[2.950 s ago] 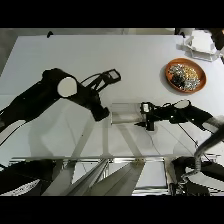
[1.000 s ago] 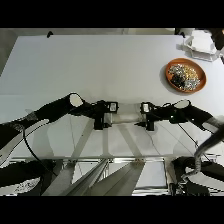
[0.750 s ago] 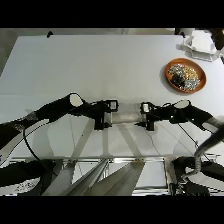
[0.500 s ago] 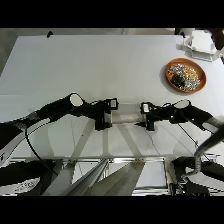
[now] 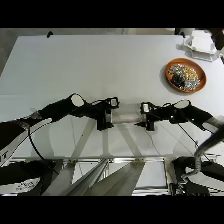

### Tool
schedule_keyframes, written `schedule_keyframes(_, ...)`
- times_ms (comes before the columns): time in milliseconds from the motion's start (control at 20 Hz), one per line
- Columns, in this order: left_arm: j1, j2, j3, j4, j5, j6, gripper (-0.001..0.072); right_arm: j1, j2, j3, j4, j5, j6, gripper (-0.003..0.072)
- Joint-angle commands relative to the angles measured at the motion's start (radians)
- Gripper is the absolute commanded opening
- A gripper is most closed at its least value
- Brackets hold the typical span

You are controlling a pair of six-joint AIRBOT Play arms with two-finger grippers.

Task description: Fold the box and place the chain.

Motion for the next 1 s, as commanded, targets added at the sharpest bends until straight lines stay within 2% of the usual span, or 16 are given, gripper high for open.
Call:
schedule_keyframes(0,-0.011,-0.012,0.001,-0.009,0.018,0.049,0.0705,0.000,0.000,0.000,0.000,0.000,-0.001,0.0480)
schedule_keyframes(350,-0.032,-0.033,0.001,-0.028,0.039,0.048,0.0686,0.000,0.000,0.000,0.000,0.000,-0.001,0.0480)
schedule_keyframes(500,-0.032,-0.033,0.001,-0.028,0.038,0.048,0.0489,0.000,0.000,0.000,0.000,0.000,-0.001,0.0480)
schedule_keyframes(600,-0.032,-0.033,0.001,-0.027,0.038,0.048,0.0401,0.000,0.000,0.000,0.000,0.000,-0.001,0.0480)
schedule_keyframes(950,-0.032,-0.033,0.001,-0.028,0.037,0.047,0.0412,0.000,0.000,0.000,0.000,0.000,-0.001,0.0480)
